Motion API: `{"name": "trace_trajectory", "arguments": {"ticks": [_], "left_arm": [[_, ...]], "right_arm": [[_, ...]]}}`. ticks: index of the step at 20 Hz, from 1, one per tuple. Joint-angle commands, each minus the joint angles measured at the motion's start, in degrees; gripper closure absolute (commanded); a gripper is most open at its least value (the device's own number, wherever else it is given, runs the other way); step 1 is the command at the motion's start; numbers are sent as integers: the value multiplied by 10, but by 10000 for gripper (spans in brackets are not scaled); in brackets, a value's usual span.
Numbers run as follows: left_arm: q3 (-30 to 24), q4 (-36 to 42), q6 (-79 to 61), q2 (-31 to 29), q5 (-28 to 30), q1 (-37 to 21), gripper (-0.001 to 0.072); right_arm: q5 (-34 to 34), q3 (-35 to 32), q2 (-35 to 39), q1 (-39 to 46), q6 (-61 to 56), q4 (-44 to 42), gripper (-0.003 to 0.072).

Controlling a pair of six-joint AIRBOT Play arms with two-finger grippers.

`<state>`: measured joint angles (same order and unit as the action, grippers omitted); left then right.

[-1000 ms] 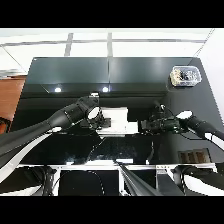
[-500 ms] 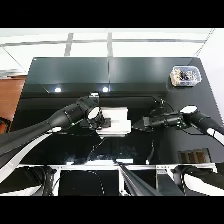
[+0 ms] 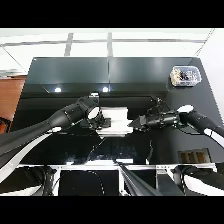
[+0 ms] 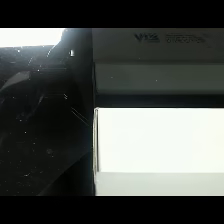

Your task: Fold the box and place the chain.

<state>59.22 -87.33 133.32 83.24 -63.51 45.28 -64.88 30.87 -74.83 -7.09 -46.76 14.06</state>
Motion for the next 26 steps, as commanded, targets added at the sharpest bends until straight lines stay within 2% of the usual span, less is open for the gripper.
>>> {"name": "trace_trajectory", "arguments": {"ticks": [1,4,13,17,21,26], "left_arm": [[0,0,0,0,0,0,680],[0,0,0,0,0,0,680],[0,0,0,0,0,0,680],[0,0,0,0,0,0,680],[0,0,0,0,0,0,680],[0,0,0,0,0,0,680]], "right_arm": [[16,8,0,-14,-9,1,321],[31,34,0,-28,-55,38,321],[85,141,0,-153,-281,256,320],[106,154,0,-185,-355,303,320],[96,170,0,-209,-421,375,320],[94,181,0,-231,-482,426,320]]}}
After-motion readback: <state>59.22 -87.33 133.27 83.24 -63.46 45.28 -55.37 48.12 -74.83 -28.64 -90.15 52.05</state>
